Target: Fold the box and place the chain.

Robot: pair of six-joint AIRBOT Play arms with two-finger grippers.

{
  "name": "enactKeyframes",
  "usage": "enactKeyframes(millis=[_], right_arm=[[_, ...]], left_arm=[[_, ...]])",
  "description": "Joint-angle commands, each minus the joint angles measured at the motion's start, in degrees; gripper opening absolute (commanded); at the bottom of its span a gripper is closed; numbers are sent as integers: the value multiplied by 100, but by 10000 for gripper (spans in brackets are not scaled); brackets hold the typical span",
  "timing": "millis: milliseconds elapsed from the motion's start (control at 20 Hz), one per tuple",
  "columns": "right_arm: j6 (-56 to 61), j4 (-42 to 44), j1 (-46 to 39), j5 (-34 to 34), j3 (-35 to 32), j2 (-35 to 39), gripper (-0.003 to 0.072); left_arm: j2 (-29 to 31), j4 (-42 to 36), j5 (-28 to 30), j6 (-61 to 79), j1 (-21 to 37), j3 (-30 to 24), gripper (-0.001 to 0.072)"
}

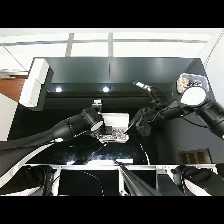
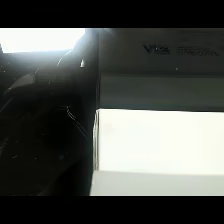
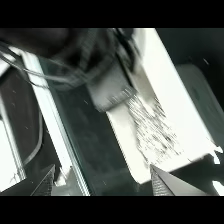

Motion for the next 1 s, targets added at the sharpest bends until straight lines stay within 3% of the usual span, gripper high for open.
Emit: enactKeyframes(millis=[0, 100, 150, 200, 250, 300, 500, 650, 750, 850, 900, 950], right_arm=[[267, -551, -765, 833, 120, 120, 695], [289, -575, -1333, 986, 120, 219, 694], [286, -579, -1550, 1038, 120, 236, 694], [286, -579, -1738, 1080, 118, 236, 694], [286, -579, -1867, 1078, 118, 236, 694], [282, -579, -1974, 1058, 118, 236, 695], [280, -678, -2079, 890, 118, 236, 695], [280, -861, -2079, 743, 116, 236, 695], [367, -1088, -2079, 748, 83, 236, 695], [505, -1200, -2079, 774, 15, 236, 695], [542, -1193, -2079, 754, -39, 236, 695], [542, -1191, -2079, 743, -96, 236, 695]], left_arm=[[2, -2, 17, -74, 0, 0, 32], [17, -26, -57, -264, 0, 2, 35], [48, -55, -109, -280, 0, 2, 85], [107, -116, -168, -278, 0, 2, 257], [212, -131, -234, -227, 0, 2, 502], [350, -138, -249, -17, 0, 2, 631], [1217, -485, -319, 1244, 79, 2, 636], [1899, -243, -994, 2245, 341, -7, 636], [2234, 31, -1552, 2291, 874, -20, 636], [2465, -15, -1436, 2828, 1569, -92, 635], [2549, -337, -1102, 3281, 1971, -190, 628], [2608, -1147, -619, 4417, 2361, -363, 625]])
